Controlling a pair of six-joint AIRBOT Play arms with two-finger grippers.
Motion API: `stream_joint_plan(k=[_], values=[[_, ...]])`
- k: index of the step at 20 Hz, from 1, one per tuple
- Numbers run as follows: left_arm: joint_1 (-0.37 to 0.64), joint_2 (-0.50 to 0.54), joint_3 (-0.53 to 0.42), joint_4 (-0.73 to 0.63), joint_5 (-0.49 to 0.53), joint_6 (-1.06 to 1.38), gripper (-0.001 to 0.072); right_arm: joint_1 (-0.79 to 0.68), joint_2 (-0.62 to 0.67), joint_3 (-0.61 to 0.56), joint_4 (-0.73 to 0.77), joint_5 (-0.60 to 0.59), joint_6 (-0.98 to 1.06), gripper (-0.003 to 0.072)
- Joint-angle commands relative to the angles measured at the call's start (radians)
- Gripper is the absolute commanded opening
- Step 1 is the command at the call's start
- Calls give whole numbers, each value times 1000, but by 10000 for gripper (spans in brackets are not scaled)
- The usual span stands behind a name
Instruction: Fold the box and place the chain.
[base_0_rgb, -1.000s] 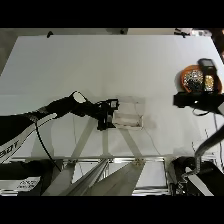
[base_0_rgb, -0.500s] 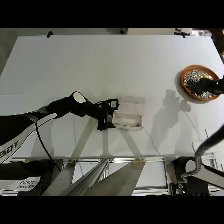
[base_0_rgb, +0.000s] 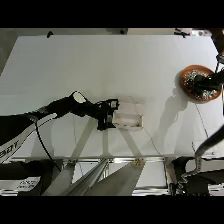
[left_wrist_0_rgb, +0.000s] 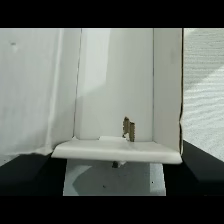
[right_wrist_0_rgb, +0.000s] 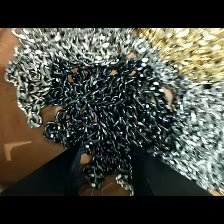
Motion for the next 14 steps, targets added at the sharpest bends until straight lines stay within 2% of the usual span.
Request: stream_joint_plan(k=[1, 3, 7, 10, 14], values=[[0, 0, 0, 0, 0, 0, 339, -1, -51, 10, -24, 9, 36, 339], [0, 0, 0, 0, 0, 0, 339, -1, -64, 10, -36, 19, 55, 337], [0, 0, 0, 0, 0, 0, 339, -1, -81, 10, -31, 56, 50, 204], [0, 0, 0, 0, 0, 0, 339, -1, -81, 10, -24, 74, 47, 17], [0, 0, 0, 0, 0, 0, 339, -1, -51, 11, -24, 77, 25, 14]])
